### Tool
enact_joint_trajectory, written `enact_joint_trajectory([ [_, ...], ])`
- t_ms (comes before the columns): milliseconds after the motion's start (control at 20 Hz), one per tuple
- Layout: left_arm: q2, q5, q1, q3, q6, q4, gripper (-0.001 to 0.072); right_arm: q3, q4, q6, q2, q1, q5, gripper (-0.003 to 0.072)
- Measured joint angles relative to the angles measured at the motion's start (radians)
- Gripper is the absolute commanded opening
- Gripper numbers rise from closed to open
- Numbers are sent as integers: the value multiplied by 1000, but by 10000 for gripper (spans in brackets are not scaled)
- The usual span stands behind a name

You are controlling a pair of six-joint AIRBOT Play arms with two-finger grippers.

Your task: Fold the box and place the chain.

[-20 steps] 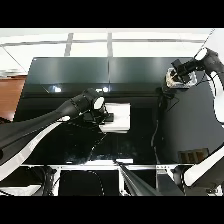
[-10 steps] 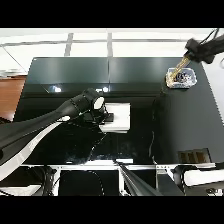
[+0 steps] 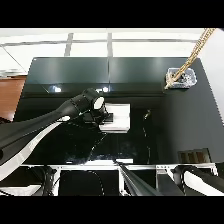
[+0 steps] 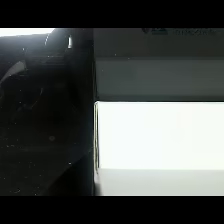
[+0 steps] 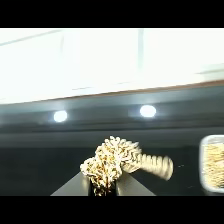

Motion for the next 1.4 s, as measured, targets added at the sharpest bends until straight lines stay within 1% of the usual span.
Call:
enact_joint_trajectory([
  [150,0,0,0,0,0,0,25,0,120,-20,41,22,118,11],
  [250,0,1,0,0,0,0,25,0,183,-30,54,68,180,11],
  [450,0,2,0,0,0,0,25,-3,196,-40,64,192,251,11],
  [600,0,2,0,0,0,1,25,-19,181,-39,66,281,268,11],
  [750,0,1,0,0,0,1,25,-61,171,-34,66,379,245,11],
  [1000,0,1,0,0,0,1,25,-189,156,-29,62,520,135,10],
  [1150,0,1,0,0,0,1,25,-245,150,-28,61,552,79,10],
  [1250,0,1,0,0,0,1,25,-275,143,-28,60,562,62,10],
  [1400,0,1,0,0,0,1,25,-361,136,-28,60,568,30,9],
])
